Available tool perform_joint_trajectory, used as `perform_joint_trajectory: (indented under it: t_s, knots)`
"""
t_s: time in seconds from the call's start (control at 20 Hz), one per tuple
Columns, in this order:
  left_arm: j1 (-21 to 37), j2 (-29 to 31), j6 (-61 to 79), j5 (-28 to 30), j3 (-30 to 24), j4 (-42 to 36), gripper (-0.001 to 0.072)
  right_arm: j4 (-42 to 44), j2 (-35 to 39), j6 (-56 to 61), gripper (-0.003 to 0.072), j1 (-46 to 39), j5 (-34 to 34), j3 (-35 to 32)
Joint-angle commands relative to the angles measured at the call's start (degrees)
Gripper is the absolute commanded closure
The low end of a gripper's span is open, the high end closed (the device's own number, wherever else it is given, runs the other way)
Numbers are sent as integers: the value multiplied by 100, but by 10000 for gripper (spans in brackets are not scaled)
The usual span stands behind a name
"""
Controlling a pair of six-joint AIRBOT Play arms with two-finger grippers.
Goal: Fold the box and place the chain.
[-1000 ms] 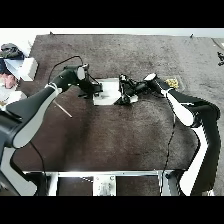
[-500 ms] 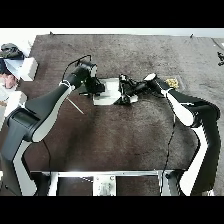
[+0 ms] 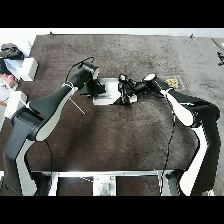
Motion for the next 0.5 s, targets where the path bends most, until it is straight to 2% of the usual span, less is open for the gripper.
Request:
perform_joint_trajectory:
  t_s: [0.0,0.2,0.25,0.35,0.4,0.45]
  knots:
    - [2,-20,4,48,4,20,696,0,-2,7,348,-2,2,-2]
    - [2,-17,157,52,7,4,681,0,-2,7,348,-2,2,-2]
    - [4,-13,468,52,22,-44,501,0,-2,7,348,-2,0,-2]
    - [4,-7,957,-33,142,-153,260,0,-2,7,348,-2,0,-2]
    - [2,20,1093,-105,186,-175,218,0,-2,7,348,-2,0,-2]
    - [2,46,1134,-157,232,-203,218,0,-2,7,348,-2,0,-2]
